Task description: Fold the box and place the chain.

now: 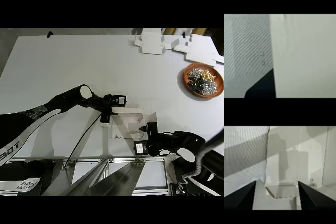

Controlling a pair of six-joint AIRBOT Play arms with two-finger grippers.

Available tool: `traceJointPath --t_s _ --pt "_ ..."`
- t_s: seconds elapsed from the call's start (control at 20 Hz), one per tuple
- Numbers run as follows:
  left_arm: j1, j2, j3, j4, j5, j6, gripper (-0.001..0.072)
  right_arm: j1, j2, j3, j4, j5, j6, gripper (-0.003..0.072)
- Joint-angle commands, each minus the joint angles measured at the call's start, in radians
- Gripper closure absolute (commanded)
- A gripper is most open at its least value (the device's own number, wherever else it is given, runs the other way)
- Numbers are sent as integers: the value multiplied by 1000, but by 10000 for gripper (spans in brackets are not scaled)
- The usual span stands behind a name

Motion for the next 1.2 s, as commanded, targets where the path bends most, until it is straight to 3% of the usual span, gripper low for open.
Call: traceJointPath --t_s 0.0,0.15,0.85,1.0,1.15 --pt "0 -1 0 0 0 0 699 1 -1 -10 3 -37 -25 108" --pt "0 -1 0 0 0 0 699 1 -5 -32 6 -95 -25 108" --pt "0 -1 0 0 0 0 699 43 -36 -44 8 -119 -25 111" --pt "0 -1 0 0 0 0 699 46 -36 -60 -3 -179 -26 169" --pt "0 -1 0 0 0 0 699 46 -44 -61 -2 -200 -25 169"
